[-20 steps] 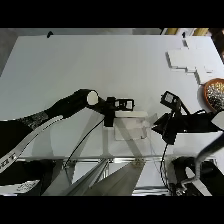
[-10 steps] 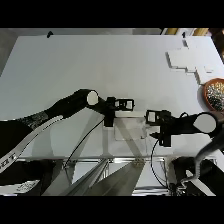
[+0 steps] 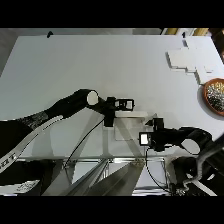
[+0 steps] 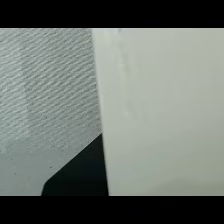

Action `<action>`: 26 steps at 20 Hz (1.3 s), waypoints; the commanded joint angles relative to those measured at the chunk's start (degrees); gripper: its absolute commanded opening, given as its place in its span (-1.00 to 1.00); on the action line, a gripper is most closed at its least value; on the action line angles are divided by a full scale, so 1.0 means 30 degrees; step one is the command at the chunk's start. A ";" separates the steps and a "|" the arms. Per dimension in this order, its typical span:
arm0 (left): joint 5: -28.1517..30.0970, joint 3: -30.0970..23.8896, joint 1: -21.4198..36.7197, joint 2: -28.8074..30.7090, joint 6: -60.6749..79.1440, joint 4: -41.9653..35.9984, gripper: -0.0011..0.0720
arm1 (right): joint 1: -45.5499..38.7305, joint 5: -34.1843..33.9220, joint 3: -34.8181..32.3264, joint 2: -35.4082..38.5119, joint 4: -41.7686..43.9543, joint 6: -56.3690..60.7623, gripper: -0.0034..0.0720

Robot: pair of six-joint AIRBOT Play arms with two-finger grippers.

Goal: Fold the box and place the chain.

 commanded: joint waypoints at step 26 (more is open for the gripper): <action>0.0000 0.0000 0.0007 -0.0007 0.0000 0.0000 -0.94 | 0.2426 -0.3927 -0.1217 -0.0299 -0.1829 0.0670 0.92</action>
